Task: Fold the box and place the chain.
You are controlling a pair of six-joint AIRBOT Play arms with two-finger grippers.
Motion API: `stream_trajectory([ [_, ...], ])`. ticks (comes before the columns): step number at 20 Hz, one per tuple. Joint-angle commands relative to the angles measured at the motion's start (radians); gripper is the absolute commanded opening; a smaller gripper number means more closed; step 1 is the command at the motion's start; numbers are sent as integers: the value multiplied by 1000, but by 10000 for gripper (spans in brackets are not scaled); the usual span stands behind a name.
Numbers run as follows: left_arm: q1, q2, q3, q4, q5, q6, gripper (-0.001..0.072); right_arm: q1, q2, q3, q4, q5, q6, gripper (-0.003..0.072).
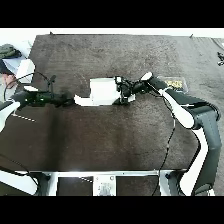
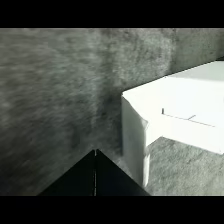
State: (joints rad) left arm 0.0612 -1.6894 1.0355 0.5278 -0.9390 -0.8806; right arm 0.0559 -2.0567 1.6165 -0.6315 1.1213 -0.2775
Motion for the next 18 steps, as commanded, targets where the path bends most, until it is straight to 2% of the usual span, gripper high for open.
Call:
stream_trajectory([
  [1, -51, -27, 5, -36, 37, 6, 9, 1, 0, 0, 0, 0, 0, 368],
  [7, -128, -55, 74, -47, 54, -5, 10, 1, 0, 0, 0, 0, 0, 368],
  [10, -134, -55, 127, -47, 10, -6, 13, 1, 0, 0, 0, 0, 0, 368],
  [12, -134, -55, 153, -51, -31, -5, 291, 1, 0, 0, 0, 0, 0, 368],
  [18, -150, -49, 186, -55, -72, -5, 296, 1, 0, 0, 0, 0, 0, 368],
])
